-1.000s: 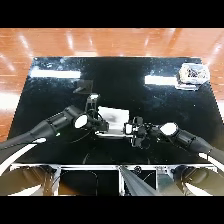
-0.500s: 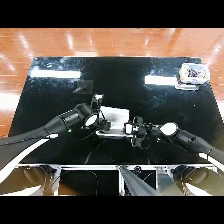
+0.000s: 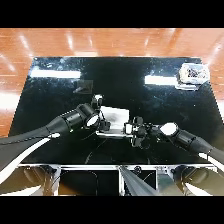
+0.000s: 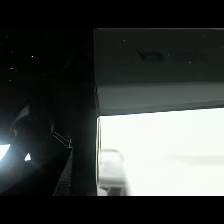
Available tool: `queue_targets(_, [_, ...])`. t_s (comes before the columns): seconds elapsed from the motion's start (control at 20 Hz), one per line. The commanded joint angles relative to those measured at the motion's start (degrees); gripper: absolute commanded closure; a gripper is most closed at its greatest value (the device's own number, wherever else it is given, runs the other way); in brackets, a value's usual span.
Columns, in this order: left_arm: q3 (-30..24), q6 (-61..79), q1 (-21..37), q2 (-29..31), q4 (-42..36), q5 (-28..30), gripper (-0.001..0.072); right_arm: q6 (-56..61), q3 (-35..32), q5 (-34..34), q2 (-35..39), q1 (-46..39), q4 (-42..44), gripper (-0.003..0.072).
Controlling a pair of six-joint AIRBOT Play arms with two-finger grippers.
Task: Fold the box and place the chain.
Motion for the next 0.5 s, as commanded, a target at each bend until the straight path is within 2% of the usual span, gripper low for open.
queue_targets(0.0, [0.00, -0.09, -0.02, -0.50, 0.33, -0.02, 0.0279, 0.00, 0.04, 0.02, 0.00, 0.02, 0.00, 0.0133])
queue_targets(0.15, [0.02, -0.09, -0.02, -0.55, 0.11, 0.92, 0.0280, 0.00, 0.07, 0.02, 0.00, 0.02, 0.00, 0.0132])
queue_targets(0.25, [0.02, -0.09, -0.02, -0.55, -0.22, 0.94, 0.0383, 0.00, 0.04, 0.00, 0.00, 0.02, 0.00, 0.0133])
queue_targets(0.35, [0.02, -0.09, -0.02, -0.55, -0.42, 0.96, 0.0402, 0.00, 0.04, 0.02, 0.00, 0.02, 0.00, 0.0133])
queue_targets(0.4, [0.02, 0.02, -0.02, -0.55, -0.39, 0.96, 0.0499, 0.00, 0.04, 0.02, 0.00, 0.02, 0.00, 0.0133])
queue_targets(0.45, [0.07, 0.96, -0.02, -0.55, -0.48, 0.96, 0.0634, 0.00, 0.04, 0.00, 0.00, 0.02, 0.00, 0.0133])
